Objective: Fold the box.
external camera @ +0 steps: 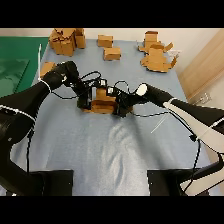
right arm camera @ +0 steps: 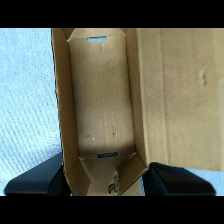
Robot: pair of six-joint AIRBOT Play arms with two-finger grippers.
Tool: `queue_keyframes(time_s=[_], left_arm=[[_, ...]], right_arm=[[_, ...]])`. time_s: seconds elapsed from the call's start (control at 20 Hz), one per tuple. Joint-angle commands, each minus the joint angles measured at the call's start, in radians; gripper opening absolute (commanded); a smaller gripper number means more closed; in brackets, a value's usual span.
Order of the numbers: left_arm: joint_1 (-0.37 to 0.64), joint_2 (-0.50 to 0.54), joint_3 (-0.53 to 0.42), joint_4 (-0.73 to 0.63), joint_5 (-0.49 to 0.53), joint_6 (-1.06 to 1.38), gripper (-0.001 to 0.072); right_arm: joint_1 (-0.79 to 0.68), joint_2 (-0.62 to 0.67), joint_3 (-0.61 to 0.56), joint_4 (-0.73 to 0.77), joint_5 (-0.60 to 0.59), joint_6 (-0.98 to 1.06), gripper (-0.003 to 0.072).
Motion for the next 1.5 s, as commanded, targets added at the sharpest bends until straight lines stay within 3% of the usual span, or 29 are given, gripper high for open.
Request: queue_keyframes(time_s=[0.0,0.1,0.2,0.3,0.35,0.4,0.95,1.45], left_arm=[[-0.009,-0.006,0.000,-0.006,-0.006,0.003,0.0640],[-0.011,-0.007,0.000,-0.020,0.002,0.003,0.0640],[-0.012,-0.008,0.000,-0.021,0.008,0.004,0.0394],[-0.016,-0.008,0.000,-0.027,0.011,0.003,0.0394],[-0.016,-0.010,0.000,-0.032,0.010,0.003,0.0361],[-0.016,-0.010,0.000,-0.036,0.000,0.005,0.0275],[-0.035,-0.012,0.000,-0.125,-0.018,0.014,0.0276],[0.014,-0.002,0.001,-0.010,-0.056,-0.116,0.0280]], right_arm=[[-0.001,0.000,0.000,0.000,0.000,0.000,0.0508],[-0.001,0.000,0.000,0.000,0.000,0.000,0.0508],[-0.001,0.000,0.000,0.000,0.000,0.000,0.0507],[-0.001,0.000,0.000,0.000,0.000,0.000,0.0508],[-0.001,0.000,0.000,0.000,0.000,0.000,0.0508],[-0.001,0.000,0.000,0.000,0.000,0.000,0.0507],[-0.001,0.000,0.000,0.000,0.000,0.000,0.0507],[-0.001,0.000,0.000,0.000,0.000,0.000,0.0508]])
